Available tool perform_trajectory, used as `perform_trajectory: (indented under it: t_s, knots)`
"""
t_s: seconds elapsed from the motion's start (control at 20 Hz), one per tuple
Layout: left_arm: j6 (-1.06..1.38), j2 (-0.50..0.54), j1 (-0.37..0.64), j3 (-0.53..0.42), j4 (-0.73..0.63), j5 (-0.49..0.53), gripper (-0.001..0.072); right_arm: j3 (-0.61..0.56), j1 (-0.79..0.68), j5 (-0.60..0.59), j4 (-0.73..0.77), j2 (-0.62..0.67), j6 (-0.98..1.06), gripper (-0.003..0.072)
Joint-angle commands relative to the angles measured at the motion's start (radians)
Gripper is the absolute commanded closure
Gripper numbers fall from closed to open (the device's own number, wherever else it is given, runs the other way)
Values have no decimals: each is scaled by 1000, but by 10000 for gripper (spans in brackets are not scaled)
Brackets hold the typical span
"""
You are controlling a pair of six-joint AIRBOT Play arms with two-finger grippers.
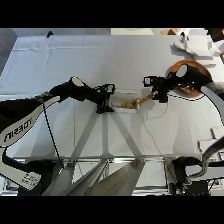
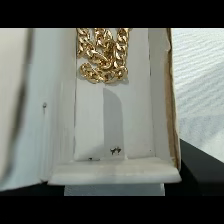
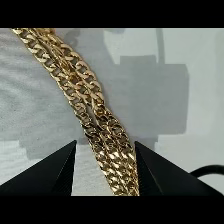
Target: Fold the box and place the chain.
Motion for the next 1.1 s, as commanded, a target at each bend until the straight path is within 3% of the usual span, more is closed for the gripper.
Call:
perform_trajectory:
  t_s: [0.0,0.05,0.2,0.3,0.35,0.75,1.05]
  knots:
    - [0,0,0,0,0,0,522,0,3,-2,0,-8,-1,288]
    - [0,0,0,0,0,0,522,0,3,-1,0,-9,0,307]
    - [0,0,0,0,0,0,522,0,3,13,0,-8,0,541]
    - [0,0,0,0,0,0,522,0,3,24,0,-8,1,561]
    - [0,0,0,0,0,0,522,0,3,31,0,-8,7,669]
    - [0,0,0,0,0,0,522,0,7,80,25,71,24,678]
    - [0,0,0,0,0,0,522,-1,66,137,97,215,217,678]
